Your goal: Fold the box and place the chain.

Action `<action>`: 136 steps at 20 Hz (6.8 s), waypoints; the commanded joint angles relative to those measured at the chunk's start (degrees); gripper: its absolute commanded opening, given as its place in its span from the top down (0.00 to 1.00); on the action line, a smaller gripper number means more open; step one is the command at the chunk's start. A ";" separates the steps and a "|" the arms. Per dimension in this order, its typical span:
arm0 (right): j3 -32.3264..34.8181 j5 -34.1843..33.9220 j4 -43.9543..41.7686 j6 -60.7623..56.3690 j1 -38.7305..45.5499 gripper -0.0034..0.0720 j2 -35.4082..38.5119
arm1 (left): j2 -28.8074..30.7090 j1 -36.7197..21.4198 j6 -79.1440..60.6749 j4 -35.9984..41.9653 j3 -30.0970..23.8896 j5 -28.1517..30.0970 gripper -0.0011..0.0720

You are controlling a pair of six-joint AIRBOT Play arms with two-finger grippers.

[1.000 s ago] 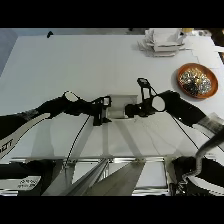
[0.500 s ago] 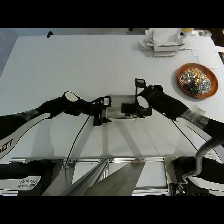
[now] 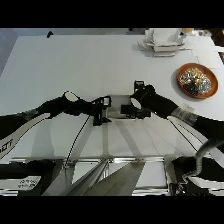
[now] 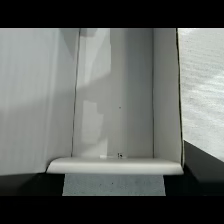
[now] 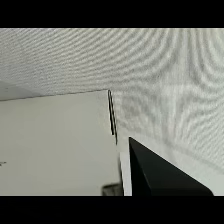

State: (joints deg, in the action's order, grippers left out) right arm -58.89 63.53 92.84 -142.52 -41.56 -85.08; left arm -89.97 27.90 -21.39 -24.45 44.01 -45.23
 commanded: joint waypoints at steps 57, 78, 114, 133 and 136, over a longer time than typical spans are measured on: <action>-6.47 -10.29 1.18 55.41 58.73 0.58 4.02 | 0.04 0.04 -0.02 -0.02 0.00 0.00 0.77; -6.45 -8.59 2.95 54.01 58.84 0.90 -3.39 | 0.04 0.04 -0.02 -0.02 0.00 0.00 0.77; -6.29 14.01 -36.74 70.55 33.81 0.94 49.57 | 0.04 0.04 -0.02 -0.02 0.00 0.00 0.77; -4.07 0.72 -29.64 70.42 12.94 0.94 31.23 | 0.04 0.04 -0.02 -0.02 0.00 0.00 0.77; -3.74 0.33 -29.66 70.40 12.94 0.94 28.87 | 0.04 0.04 -0.04 -0.02 0.00 0.02 0.77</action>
State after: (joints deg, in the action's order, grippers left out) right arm -62.92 64.97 62.59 -72.03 -28.45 -53.93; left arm -89.97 27.90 -21.39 -24.45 44.03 -45.23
